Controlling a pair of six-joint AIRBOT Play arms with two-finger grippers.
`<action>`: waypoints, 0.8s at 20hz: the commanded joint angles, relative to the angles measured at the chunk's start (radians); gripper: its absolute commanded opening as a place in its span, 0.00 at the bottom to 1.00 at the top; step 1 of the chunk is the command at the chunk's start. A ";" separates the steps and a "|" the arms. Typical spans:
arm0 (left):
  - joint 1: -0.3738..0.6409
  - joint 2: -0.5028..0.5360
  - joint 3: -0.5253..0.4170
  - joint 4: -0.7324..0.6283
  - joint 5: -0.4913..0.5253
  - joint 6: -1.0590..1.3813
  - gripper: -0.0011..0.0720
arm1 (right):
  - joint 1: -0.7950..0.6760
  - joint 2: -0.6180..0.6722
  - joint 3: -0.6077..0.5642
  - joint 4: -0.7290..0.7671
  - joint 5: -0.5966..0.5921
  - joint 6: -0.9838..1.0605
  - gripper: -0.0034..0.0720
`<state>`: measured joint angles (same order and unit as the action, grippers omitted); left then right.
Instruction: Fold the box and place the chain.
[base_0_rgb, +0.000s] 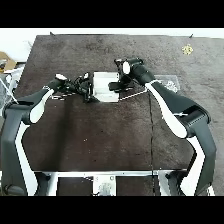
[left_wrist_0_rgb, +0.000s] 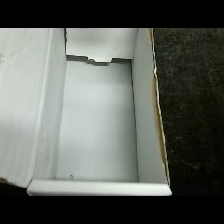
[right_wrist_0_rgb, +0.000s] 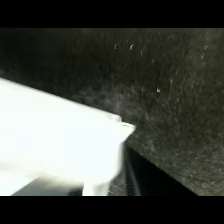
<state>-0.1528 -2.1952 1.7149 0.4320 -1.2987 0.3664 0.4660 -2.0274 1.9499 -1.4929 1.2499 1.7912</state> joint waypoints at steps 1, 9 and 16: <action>0.001 0.000 0.000 0.000 0.001 0.000 0.48 | 0.025 -0.034 0.037 -0.056 0.052 0.102 0.40; 0.001 0.000 0.000 0.000 0.000 0.000 0.48 | 0.035 -0.061 0.034 -0.086 0.049 0.230 0.39; 0.001 0.000 0.000 0.000 0.000 0.000 0.48 | 0.036 -0.075 0.033 -0.109 0.022 0.275 0.29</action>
<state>-0.1532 -2.1952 1.7149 0.4320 -1.2976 0.3664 0.5018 -2.0983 1.9827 -1.5906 1.2850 2.0396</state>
